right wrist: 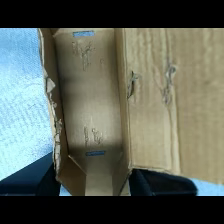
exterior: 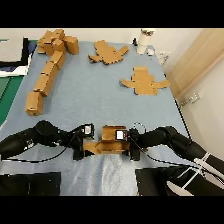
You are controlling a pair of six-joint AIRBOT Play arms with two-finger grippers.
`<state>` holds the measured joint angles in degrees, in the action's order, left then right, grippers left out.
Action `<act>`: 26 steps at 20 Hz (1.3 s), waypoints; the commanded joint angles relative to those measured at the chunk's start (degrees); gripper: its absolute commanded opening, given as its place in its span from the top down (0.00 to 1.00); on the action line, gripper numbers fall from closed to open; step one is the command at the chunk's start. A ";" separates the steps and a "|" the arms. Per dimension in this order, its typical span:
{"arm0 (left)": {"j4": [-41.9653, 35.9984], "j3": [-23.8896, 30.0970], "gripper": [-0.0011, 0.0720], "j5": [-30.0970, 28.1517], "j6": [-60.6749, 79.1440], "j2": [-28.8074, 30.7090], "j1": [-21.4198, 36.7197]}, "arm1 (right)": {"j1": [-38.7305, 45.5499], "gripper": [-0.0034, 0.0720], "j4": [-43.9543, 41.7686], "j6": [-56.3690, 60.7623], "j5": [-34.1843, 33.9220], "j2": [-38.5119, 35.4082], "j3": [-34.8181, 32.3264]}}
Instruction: Fold the box.
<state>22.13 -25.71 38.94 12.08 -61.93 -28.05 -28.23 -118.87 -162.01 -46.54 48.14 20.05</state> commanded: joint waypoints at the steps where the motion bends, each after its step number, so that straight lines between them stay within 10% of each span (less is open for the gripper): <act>1: -3.54 -0.04 0.12 -3.41 -0.09 -1.07 -2.97 | 0.04 0.27 -0.02 0.00 0.00 0.02 0.00; 3: -3.74 -0.66 0.43 -3.50 -0.09 -1.88 -3.74 | 0.04 0.27 -0.02 0.00 0.00 0.02 0.00; 8: -4.26 -1.36 0.47 -4.50 -0.13 -3.61 -5.16 | 0.04 0.27 -0.02 0.00 0.00 0.02 0.00; 9: -4.33 -1.40 0.73 -4.98 -0.09 -3.69 -5.60 | 0.04 0.27 -0.02 0.00 0.00 0.02 0.00; 12: -4.33 -1.53 0.85 -6.64 -0.09 -3.74 -6.27 | 0.04 0.27 -0.02 0.00 0.00 0.02 0.00; 26: -8.24 -2.91 0.84 -7.28 0.13 -3.80 -7.69 | 0.04 0.27 -0.02 0.00 0.00 0.02 0.00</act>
<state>14.61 -28.56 31.31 12.05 -65.69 -35.64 -28.21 -118.85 -162.01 -46.54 48.16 20.05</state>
